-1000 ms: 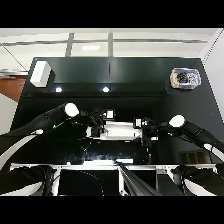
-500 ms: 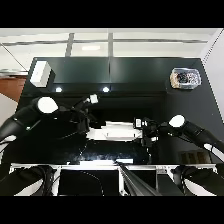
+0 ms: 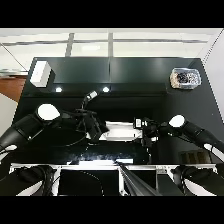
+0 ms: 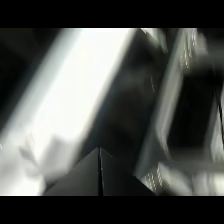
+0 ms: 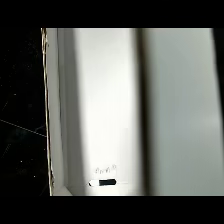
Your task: Fold the box and place the chain.
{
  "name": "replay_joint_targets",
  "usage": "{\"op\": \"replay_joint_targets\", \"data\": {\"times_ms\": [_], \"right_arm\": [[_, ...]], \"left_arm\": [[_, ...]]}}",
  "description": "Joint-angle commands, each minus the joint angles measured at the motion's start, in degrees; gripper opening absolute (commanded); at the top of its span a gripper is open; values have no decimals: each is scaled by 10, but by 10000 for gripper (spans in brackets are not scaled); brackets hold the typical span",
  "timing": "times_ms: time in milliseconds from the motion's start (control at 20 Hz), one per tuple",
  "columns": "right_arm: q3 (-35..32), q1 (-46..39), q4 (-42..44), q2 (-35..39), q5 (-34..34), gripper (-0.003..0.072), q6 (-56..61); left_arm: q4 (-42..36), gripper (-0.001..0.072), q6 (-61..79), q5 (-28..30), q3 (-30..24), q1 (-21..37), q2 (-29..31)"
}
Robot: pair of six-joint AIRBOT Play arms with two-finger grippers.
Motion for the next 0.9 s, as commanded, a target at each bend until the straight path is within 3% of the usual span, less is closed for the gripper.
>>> {"op": "replay_joint_targets", "data": {"times_ms": [0, 100, 350, 650, 850], "right_arm": [[0, 0, 0, 0, 0, 461, 0], [0, 0, 0, 0, 0, 461, 0], [0, 0, 0, 0, 0, 461, 0], [0, 0, 0, 0, 0, 461, 0], [0, 0, 0, 0, 0, 461, 0]], "left_arm": [[-60, 33, -5, 195, -7, -29, -25], [-55, 31, -5, 227, -7, -30, -58], [-56, 30, -8, 219, -7, -30, -138], [-10, 30, -6, 124, -7, -30, -142], [24, 30, -6, 147, 4, -9, -112]]}}
